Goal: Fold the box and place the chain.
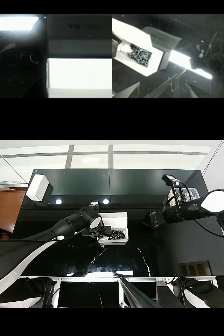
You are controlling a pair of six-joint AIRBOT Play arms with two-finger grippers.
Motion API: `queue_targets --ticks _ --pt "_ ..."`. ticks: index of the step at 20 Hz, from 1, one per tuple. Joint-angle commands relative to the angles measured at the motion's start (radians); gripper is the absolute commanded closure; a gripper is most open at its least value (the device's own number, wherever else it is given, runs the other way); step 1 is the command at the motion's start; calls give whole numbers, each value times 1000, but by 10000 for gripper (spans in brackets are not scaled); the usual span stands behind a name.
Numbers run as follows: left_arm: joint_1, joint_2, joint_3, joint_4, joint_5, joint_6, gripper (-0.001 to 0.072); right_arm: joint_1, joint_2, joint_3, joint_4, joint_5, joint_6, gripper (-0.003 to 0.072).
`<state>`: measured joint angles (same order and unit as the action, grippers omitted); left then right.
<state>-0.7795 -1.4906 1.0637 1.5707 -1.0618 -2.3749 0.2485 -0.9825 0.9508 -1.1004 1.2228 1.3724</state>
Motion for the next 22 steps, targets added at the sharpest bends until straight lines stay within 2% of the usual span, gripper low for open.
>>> queue_targets --ticks 1,2,4,5,7,10,12,13,14,18,20,22 --pt "1 2 3 -15 2 -12 635 -3 1 0 -9 -4 1 5" --pt "1 7 7 -21 -19 -11 514 -3 1 0 -10 -5 1 5" --pt "1 27 23 -20 -69 48 91 -3 1 0 -10 -10 1 5" --pt "2 40 37 -16 -107 99 6 -3 1 0 -11 -14 2 5" --pt "2 85 69 -15 -185 235 5 -3 1 0 -12 -18 4 5" --pt "7 219 68 6 -259 590 6 -3 1 0 -12 -23 4 5" --pt "65 313 17 14 -286 779 6 -3 1 0 -17 -24 4 5" --pt "128 357 -26 -9 -281 849 6 -3 1 0 -27 -27 4 5" --pt "202 392 -74 -53 -257 907 6 -3 1 0 -43 -32 4 5" --pt "505 474 -322 -469 -87 1429 14 -3 1 0 -84 -32 4 5" --pt "568 462 -402 -595 -42 1808 14 -3 1 0 -87 -36 4 5" --pt "571 444 -446 -641 22 2163 11 -3 1 0 -85 -40 5 6"
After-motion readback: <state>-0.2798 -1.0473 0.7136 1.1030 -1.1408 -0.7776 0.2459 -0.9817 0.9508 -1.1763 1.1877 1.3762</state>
